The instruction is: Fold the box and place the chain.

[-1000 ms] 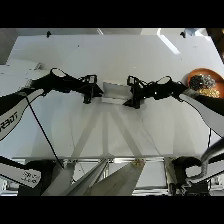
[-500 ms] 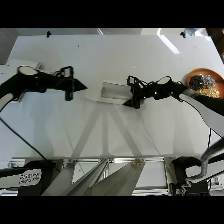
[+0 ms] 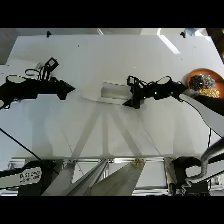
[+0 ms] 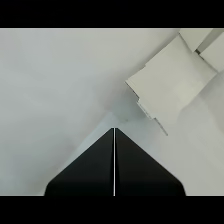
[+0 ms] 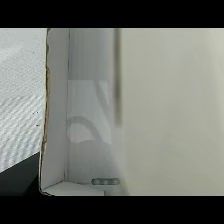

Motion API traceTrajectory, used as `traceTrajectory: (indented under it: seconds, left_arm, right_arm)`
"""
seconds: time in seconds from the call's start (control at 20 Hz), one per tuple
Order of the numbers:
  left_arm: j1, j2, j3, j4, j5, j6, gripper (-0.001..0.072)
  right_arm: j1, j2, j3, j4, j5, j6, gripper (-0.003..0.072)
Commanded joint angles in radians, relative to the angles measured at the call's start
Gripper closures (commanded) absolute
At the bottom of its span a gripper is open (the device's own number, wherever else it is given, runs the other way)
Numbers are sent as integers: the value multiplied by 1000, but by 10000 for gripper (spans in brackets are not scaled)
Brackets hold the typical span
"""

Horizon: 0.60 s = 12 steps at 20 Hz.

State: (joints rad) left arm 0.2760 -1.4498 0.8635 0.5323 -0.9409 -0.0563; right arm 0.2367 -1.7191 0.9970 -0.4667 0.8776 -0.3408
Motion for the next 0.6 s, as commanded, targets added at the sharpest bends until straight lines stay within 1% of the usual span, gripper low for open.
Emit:
traceTrajectory:
  seconds: [0.0,0.15,0.25,0.35,0.55]
  left_arm:
    - [-58,-38,-6,4,47,-213,707]
    - [-135,-77,-6,40,115,-331,707]
    - [-182,-91,-6,66,118,-356,707]
    - [-213,-95,-6,62,120,-356,706]
    - [-243,-95,-6,34,137,-394,705]
  right_arm:
    - [0,0,1,0,0,0,166]
    - [0,0,1,0,0,0,166]
    - [0,0,1,0,1,0,166]
    - [0,0,1,0,0,0,166]
    - [0,0,1,0,0,0,166]
